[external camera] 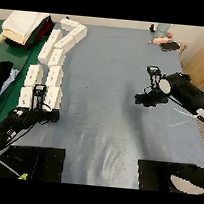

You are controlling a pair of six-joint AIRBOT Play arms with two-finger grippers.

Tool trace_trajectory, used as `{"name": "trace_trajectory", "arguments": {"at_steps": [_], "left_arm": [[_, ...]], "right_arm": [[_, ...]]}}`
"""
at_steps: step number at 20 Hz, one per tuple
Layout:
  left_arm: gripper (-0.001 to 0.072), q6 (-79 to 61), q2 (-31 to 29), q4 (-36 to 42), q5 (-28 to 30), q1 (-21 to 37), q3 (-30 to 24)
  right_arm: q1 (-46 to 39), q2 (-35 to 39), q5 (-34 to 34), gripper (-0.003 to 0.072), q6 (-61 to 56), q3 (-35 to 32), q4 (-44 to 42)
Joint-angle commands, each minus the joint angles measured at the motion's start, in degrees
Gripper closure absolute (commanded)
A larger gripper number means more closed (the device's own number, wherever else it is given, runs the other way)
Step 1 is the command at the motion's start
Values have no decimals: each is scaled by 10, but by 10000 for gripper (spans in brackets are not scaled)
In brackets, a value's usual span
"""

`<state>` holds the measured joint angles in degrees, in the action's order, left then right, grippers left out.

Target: Fold the box.

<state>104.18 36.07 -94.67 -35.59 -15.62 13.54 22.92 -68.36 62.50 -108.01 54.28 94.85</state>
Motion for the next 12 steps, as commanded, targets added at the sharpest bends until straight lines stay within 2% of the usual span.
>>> {"name": "trace_trajectory", "arguments": {"at_steps": [1,12], "left_arm": [[181,-2,18,-7,18,0,0],[179,-2,17,-7,30,0,0]], "right_arm": [[0,0,0,682,1,0,0],[0,0,0,682,1,0,0]]}}
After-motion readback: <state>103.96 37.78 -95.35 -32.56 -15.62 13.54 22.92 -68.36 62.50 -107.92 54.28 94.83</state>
